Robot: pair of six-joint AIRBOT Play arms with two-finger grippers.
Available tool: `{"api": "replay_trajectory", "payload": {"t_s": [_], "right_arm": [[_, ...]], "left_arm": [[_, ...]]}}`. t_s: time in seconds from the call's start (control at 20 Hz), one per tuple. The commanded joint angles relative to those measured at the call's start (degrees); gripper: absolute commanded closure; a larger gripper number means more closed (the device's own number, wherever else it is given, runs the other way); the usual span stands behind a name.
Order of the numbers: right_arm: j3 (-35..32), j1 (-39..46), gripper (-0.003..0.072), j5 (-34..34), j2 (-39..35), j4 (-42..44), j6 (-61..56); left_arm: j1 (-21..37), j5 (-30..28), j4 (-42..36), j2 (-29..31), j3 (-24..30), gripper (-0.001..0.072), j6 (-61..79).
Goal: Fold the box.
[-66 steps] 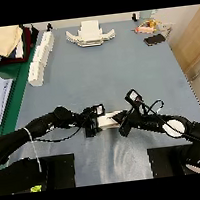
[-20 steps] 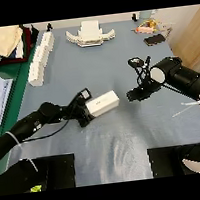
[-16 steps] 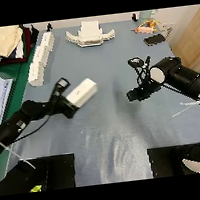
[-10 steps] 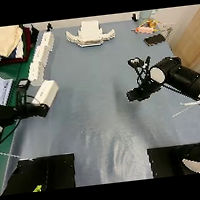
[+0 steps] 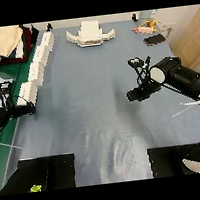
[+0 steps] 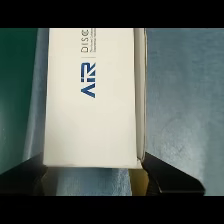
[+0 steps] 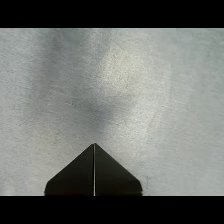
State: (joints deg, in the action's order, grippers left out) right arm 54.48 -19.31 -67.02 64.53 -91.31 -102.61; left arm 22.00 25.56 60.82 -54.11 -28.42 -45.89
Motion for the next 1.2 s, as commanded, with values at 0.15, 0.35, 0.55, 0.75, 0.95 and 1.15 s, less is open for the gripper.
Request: {"api": "replay_trajectory", "payload": {"t_s": [0.15, 0.35, 0.55, 0.75, 0.95, 1.15], "right_arm": [[0.0, 0.0, 0.0684, 0.0, 0.0, 0.0, 0.0], [0.0, 0.0, 0.0684, 0.0, 0.0, 0.0, 0.0], [0.0, 0.0, 0.0684, 0.0, 0.0, 0.0, 0.0], [0.0, 0.0, 0.0684, 0.0, 0.0, 0.0, 0.0], [0.0, 0.0, 0.0684, 0.0, 0.0, 0.0, 0.0], [0.0, 0.0, 0.0683, 0.0, 0.0, 0.0, 0.0]], "left_arm": [[-5.2, -8.9, -1.0, -13.7, -7.0, 0.0188, -0.1], [-5.2, -10.3, -2.9, -18.9, -11.8, 0.0188, -0.2], [-5.2, -9.0, -3.1, -21.9, -13.8, 0.0188, 0.0], [-5.2, -9.0, -3.0, -22.3, -13.9, 0.0188, 0.0], [-5.2, -9.1, -3.1, -22.3, -13.9, 0.0188, 0.0], [-5.2, -8.1, -3.1, -22.3, -13.9, 0.0011, -0.2]]}}
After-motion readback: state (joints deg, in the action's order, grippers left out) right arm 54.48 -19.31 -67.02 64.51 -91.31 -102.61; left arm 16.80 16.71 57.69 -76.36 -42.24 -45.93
